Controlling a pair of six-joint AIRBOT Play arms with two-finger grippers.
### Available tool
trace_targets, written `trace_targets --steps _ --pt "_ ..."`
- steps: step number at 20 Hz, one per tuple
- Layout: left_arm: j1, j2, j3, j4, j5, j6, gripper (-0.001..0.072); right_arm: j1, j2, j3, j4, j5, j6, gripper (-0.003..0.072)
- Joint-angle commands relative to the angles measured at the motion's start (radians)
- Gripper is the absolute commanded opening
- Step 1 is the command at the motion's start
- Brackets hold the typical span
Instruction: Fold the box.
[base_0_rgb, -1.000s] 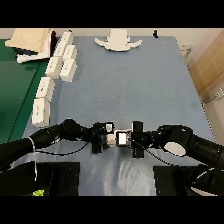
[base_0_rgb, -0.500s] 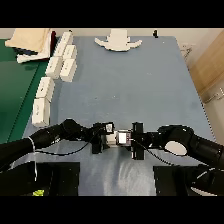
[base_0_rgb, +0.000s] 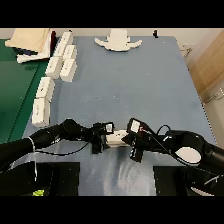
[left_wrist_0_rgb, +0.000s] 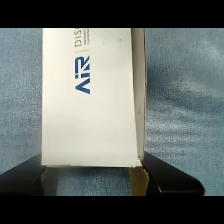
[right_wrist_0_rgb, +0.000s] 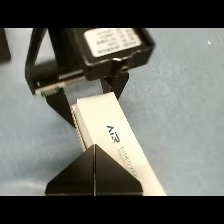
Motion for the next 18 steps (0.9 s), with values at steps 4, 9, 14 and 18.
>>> trace_targets --steps 4,9,14,18 --pt "0.0 0.0 0.0 0.0 0.0 0.0 0.0309 0.001 0.077 -0.201 0.36 -0.323 0.07 0.0003" --pt "0.0 0.001 0.0 0.0 0.0 0.0 0.0308 0.001 0.045 -0.237 0.371 -0.329 0.069 0.0003" --pt "0.0 0.001 0.0 0.0 0.0 0.0 0.0309 0.002 -0.024 -0.237 0.372 -0.321 0.069 0.0003" --pt "0.0 0.001 0.0 0.0 0.0 0.0 0.0308 0.002 -0.038 -0.237 0.373 -0.284 0.07 0.0003"
